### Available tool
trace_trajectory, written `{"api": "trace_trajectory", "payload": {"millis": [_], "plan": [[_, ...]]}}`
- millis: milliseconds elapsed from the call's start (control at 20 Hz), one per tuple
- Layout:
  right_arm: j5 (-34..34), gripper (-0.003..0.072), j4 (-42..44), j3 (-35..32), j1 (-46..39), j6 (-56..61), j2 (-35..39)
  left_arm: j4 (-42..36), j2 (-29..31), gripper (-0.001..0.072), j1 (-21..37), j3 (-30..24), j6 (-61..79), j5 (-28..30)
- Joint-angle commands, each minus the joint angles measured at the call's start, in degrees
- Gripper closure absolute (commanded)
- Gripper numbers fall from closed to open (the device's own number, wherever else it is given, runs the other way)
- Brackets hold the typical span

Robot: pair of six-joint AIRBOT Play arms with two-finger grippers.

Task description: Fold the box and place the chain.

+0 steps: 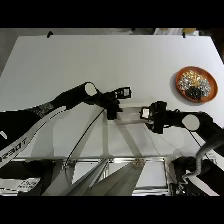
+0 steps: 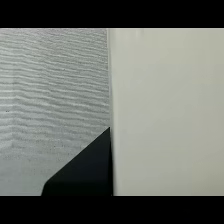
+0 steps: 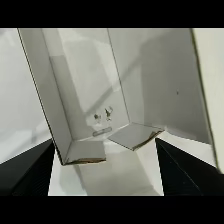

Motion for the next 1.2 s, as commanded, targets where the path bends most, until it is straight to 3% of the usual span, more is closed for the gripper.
{"api": "trace_trajectory", "payload": {"millis": [0,150,400,650,900,1150], "plan": [[4.6,0.0032,5.9,3.1,-5.2,-6.6,-4.4,0.0,0.0,0.0698,0.0,0.0,0.0,0.0],[5.2,0.0037,7.2,4.6,-9.0,-11.3,-7.1,0.0,0.0,0.0698,0.0,0.0,0.0,0.0],[6.0,0.0042,16.9,5.0,-11.5,-22.4,-12.5,0.0,0.0,0.0698,0.0,0.0,0.0,0.0],[7.2,0.0043,19.3,5.0,-14.8,-27.9,-16.6,0.0,0.0,0.0698,0.0,0.0,0.0,0.0],[10.0,0.0042,25.5,5.0,-14.9,-37.9,-19.9,0.0,0.0,0.0698,0.0,0.0,0.0,0.0],[10.1,0.0042,26.2,5.1,-14.9,-38.8,-21.7,0.0,0.0,0.0698,0.0,0.0,0.0,0.0]]}}
